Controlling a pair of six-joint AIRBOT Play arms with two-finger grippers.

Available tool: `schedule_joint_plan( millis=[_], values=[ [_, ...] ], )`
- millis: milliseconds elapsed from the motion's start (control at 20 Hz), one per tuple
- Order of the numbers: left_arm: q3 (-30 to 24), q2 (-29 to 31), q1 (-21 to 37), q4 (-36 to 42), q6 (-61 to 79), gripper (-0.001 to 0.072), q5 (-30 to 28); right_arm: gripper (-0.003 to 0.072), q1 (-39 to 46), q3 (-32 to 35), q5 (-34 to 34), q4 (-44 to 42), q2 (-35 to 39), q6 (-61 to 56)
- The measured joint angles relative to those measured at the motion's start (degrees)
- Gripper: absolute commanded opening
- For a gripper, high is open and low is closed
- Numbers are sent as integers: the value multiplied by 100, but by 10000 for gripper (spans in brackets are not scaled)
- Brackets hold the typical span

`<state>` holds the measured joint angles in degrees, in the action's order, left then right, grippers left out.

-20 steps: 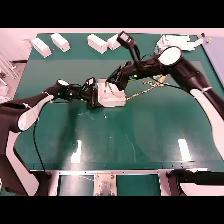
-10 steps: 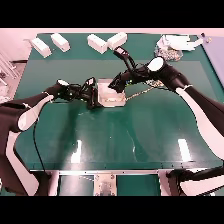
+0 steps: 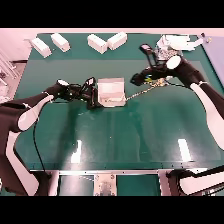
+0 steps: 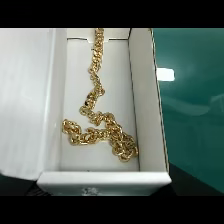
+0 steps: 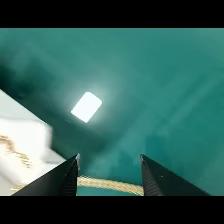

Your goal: Fold the box and place the chain.

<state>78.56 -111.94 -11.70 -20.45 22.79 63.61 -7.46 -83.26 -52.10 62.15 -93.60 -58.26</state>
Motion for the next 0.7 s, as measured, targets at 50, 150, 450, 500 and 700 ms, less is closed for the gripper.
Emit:
schedule_joint_plan(
  millis=[50, 150, 450, 500, 700],
  values=[
    [0, 0, 0, 0, 0, 534, 0, 499, 192, 85, 81, 286, 0, -343],
    [0, 0, 0, 2, 0, 534, 0, 540, 507, 286, 302, 737, 0, -901],
    [2, 0, 0, 0, 0, 533, 0, 624, 960, 778, 1508, 1447, -76, -1648],
    [2, 0, 0, 2, 0, 534, 0, 624, 986, 807, 1641, 1510, -127, -1711],
    [2, 0, 0, 2, 0, 533, 0, 634, 1029, 863, 1915, 1792, -326, -1893]
  ],
)
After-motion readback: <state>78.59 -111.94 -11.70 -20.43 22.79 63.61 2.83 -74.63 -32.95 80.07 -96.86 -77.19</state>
